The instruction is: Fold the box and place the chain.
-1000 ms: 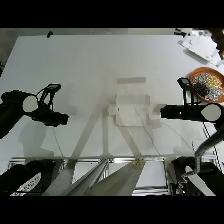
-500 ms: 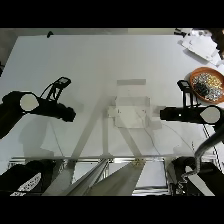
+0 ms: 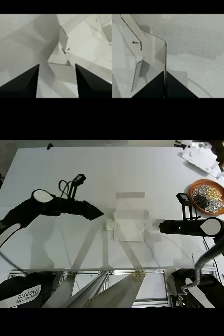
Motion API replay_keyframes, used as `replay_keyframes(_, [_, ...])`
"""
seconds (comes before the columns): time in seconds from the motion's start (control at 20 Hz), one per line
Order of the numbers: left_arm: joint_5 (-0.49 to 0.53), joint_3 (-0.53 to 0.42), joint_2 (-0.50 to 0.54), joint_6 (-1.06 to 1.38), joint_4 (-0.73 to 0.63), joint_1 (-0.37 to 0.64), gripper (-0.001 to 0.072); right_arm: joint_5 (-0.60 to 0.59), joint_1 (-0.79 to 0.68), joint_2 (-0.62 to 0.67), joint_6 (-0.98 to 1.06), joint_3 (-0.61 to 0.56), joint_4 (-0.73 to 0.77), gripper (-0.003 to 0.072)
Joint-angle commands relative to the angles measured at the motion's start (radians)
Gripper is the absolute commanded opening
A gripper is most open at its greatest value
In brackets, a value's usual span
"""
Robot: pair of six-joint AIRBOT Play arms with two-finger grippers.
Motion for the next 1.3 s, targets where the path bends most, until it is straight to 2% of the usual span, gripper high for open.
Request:
replay_keyframes(0.0, [-0.126, 0.121, -0.203, 0.204, -0.115, 0.001, 0.0481, 0.009, 0.001, 0.001, -0.013, -0.001, 0.002, 0.0006])
replay_keyframes(0.2, [-0.205, 0.285, -0.349, 0.223, -0.171, -0.001, 0.0477, 0.032, 0.001, 0.001, -0.023, -0.001, 0.002, 0.0005])
replay_keyframes(0.3, [-0.219, 0.331, -0.384, 0.239, -0.182, -0.008, 0.0477, 0.039, 0.001, 0.001, -0.05, -0.001, 0.002, 0.0005])
replay_keyframes(0.4, [-0.22, 0.333, -0.399, 0.277, -0.178, -0.009, 0.0477, 0.03, 0.001, 0.001, -0.05, -0.001, 0.002, 0.0005])
replay_keyframes(0.6, [-0.303, 0.333, -0.442, 0.293, -0.171, -0.018, 0.0459, 0.031, 0.001, 0.001, -0.05, -0.001, 0.002, 0.0005])
replay_keyframes(0.75, [-0.324, 0.333, -0.467, 0.294, -0.158, -0.027, 0.0459, 0.031, 0.001, 0.001, -0.05, -0.001, 0.002, 0.0005])
replay_keyframes(0.85, [-0.321, 0.333, -0.473, 0.336, -0.166, -0.042, 0.0457, 0.032, 0.001, 0.001, -0.05, -0.001, 0.002, 0.0005])
replay_keyframes(0.95, [-0.285, 0.333, -0.476, 0.387, -0.188, -0.074, 0.0381, 0.032, 0.001, 0.001, -0.05, -0.001, 0.002, 0.0005])
replay_keyframes(1.1, [-0.23, 0.333, -0.482, 0.455, -0.226, -0.128, 0.0378, 0.034, 0.001, 0.001, -0.05, -0.001, 0.002, 0.0005])
replay_keyframes(1.25, [-0.217, 0.334, -0.483, 0.473, -0.218, -0.151, 0.0373, 0.035, 0.001, 0.001, -0.05, -0.001, 0.002, 0.0005])
